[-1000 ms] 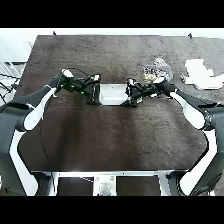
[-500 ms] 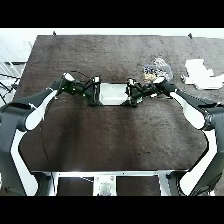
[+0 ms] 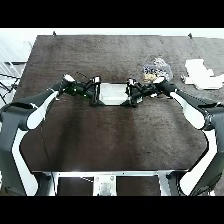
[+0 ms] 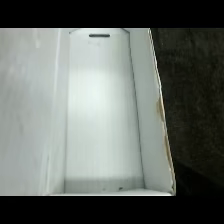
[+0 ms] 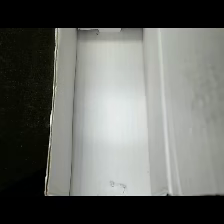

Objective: Fold the box and place the chain.

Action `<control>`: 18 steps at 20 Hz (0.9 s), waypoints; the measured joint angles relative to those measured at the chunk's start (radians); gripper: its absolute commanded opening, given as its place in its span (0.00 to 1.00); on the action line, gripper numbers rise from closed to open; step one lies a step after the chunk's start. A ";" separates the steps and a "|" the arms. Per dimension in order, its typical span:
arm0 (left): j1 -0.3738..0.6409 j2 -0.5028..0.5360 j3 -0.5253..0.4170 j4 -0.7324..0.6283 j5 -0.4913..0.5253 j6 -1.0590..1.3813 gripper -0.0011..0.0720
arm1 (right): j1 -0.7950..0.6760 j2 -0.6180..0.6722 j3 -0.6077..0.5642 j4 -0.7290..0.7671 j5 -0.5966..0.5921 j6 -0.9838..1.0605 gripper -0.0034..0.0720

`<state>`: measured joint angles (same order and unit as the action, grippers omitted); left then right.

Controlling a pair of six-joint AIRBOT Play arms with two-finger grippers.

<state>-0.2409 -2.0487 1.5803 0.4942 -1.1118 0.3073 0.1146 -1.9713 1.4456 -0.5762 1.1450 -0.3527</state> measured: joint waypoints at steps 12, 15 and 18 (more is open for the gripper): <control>0.017 -0.016 0.000 -0.016 -0.019 0.042 0.99 | 0.000 0.000 0.000 0.000 0.000 0.000 0.80; 0.021 -0.016 0.000 -0.023 -0.027 0.050 0.99 | 0.000 0.000 0.000 0.000 0.000 0.000 0.80; 0.023 -0.016 0.000 -0.026 -0.030 0.060 0.99 | 0.000 0.000 0.000 0.000 0.000 0.000 0.80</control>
<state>-0.2176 -2.0651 1.5803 0.4686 -1.1416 0.3676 0.1146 -1.9713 1.4456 -0.5762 1.1450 -0.3527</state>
